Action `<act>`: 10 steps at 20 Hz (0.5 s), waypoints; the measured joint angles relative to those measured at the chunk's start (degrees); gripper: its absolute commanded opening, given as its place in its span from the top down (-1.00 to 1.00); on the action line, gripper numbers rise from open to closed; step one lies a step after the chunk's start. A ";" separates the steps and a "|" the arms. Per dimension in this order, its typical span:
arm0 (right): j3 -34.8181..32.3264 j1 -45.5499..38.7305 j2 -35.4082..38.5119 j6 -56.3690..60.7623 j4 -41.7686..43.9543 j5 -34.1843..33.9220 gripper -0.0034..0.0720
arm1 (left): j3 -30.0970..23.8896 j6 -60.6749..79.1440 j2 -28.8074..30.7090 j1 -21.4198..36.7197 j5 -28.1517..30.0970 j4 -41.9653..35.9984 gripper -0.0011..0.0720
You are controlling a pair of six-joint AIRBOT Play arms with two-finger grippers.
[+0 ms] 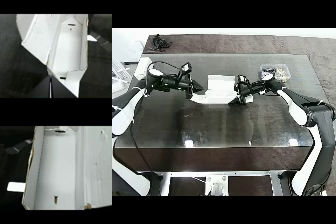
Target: Fold the box and place the chain.
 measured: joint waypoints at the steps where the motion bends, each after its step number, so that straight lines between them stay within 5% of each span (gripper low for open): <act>1: 0.00 0.00 0.00 0.00 0.02 0.00 -0.63 | -0.02 -1.01 0.00 -0.07 -0.17 0.74 0.92; 10: 0.00 0.00 0.00 0.02 0.07 -0.02 -0.63 | -0.81 -4.46 -0.44 -2.80 2.21 3.15 0.92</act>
